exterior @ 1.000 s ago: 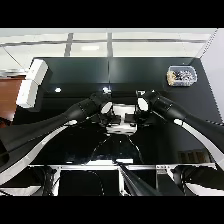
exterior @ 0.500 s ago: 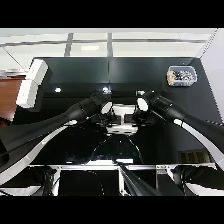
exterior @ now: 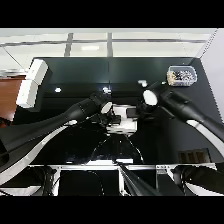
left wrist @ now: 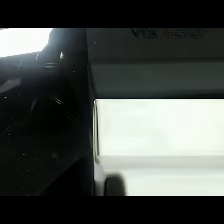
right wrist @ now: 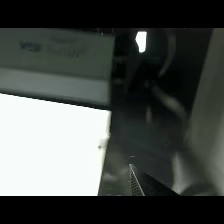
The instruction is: Fold the box and place the chain.
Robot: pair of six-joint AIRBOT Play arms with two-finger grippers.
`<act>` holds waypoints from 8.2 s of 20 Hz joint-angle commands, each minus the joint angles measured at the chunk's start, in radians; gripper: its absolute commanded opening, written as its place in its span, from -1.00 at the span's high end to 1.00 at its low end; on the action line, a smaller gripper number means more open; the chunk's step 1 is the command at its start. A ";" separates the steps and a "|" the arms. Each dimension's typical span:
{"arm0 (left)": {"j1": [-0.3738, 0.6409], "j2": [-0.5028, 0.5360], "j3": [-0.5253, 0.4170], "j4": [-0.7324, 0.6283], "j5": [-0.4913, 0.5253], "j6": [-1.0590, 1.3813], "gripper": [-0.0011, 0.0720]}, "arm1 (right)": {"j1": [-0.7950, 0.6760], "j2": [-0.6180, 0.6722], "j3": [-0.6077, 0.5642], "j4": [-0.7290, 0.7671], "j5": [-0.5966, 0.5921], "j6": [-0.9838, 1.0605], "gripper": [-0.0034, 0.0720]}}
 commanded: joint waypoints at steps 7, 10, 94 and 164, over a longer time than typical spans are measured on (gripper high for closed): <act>0.009 0.000 0.002 0.034 -0.018 -0.069 0.90 | -0.304 0.150 0.073 -0.490 -0.175 -0.042 -0.10; 0.009 0.000 0.005 0.063 -0.040 -0.075 0.90 | -0.459 0.116 0.073 -0.426 -0.291 -0.042 -0.18; 0.009 0.000 0.005 0.048 -0.032 -0.100 0.90 | -0.215 0.229 -0.103 0.672 -0.168 -0.707 0.85; 0.009 0.000 0.005 0.048 -0.032 -0.100 0.90 | -0.537 0.529 0.097 0.881 -0.216 -0.850 0.85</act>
